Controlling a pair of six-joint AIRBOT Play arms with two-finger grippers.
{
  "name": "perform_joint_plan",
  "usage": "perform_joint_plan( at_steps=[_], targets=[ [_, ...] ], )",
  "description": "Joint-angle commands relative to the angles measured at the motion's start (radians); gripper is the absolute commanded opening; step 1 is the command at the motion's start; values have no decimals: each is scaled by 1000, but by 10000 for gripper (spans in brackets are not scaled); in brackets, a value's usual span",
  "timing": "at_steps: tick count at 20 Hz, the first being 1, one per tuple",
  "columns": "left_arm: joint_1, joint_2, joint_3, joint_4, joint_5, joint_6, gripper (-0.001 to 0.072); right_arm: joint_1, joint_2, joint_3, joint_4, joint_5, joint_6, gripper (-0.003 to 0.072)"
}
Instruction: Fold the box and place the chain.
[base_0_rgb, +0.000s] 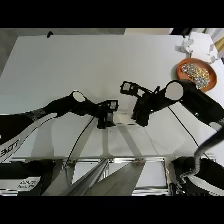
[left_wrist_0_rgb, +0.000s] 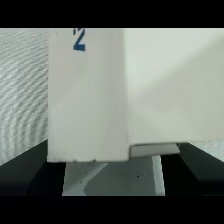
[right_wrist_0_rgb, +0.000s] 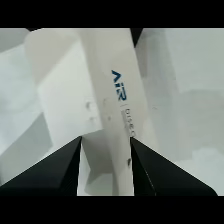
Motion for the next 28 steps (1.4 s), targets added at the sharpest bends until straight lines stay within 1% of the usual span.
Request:
perform_joint_plan(
  at_steps=[1, 6, 9, 10, 11, 12, 15, 17, 18, 26, 28],
  targets=[
    [0, 1, 0, 0, 0, 0, 210, 34, 4, 0, -4, 8, -42, 347],
    [0, 1, 0, 0, 0, 0, 210, 49, 4, 0, -75, -42, -33, 341],
    [0, 1, 0, 0, 0, 0, 210, 49, 4, -6, -114, -51, -32, 335],
    [0, 1, 0, 0, 0, 0, 210, 49, 4, -11, -127, -53, -32, 305],
    [0, 1, 0, 0, 0, 0, 210, 49, 4, -15, -140, -56, -32, 249],
    [0, 1, 0, 0, 0, 0, 210, 49, 4, -15, -153, -57, -32, 222],
    [0, 1, 0, 0, 0, 0, 210, 49, 4, -15, -153, -80, -28, 217],
    [0, 1, 0, 0, 0, 0, 210, 49, 4, -15, -153, -93, -25, 123],
    [0, 1, 0, 0, 0, 0, 210, 53, 4, -15, -154, -93, -25, 108],
    [0, 1, 0, 0, 0, 0, 210, 78, 4, -66, -142, -109, -24, 110],
    [0, 1, 0, 0, 0, 0, 210, 78, 4, -75, -120, -113, -24, 117]
  ],
)
